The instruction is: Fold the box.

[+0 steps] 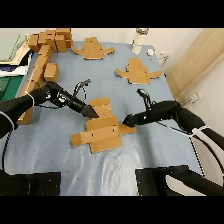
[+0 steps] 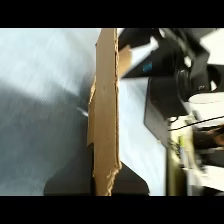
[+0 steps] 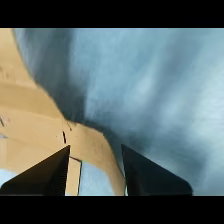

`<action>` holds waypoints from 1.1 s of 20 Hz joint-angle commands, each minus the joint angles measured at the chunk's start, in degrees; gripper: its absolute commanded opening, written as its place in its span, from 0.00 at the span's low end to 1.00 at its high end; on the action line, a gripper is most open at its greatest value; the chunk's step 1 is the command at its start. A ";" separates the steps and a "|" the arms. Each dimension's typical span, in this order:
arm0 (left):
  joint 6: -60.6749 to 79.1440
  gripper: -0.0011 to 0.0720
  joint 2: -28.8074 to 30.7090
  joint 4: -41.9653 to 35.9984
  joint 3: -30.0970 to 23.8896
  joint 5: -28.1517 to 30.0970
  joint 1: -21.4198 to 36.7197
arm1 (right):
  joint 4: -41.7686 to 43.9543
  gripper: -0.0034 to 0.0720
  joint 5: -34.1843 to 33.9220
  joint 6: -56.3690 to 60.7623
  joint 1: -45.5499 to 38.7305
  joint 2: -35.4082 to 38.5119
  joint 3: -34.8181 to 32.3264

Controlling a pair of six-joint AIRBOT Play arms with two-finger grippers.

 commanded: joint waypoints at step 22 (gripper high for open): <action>25.07 0.03 17.09 1.84 -19.23 20.59 -13.46 | 1.27 0.07 1.73 6.05 -0.42 -1.73 8.39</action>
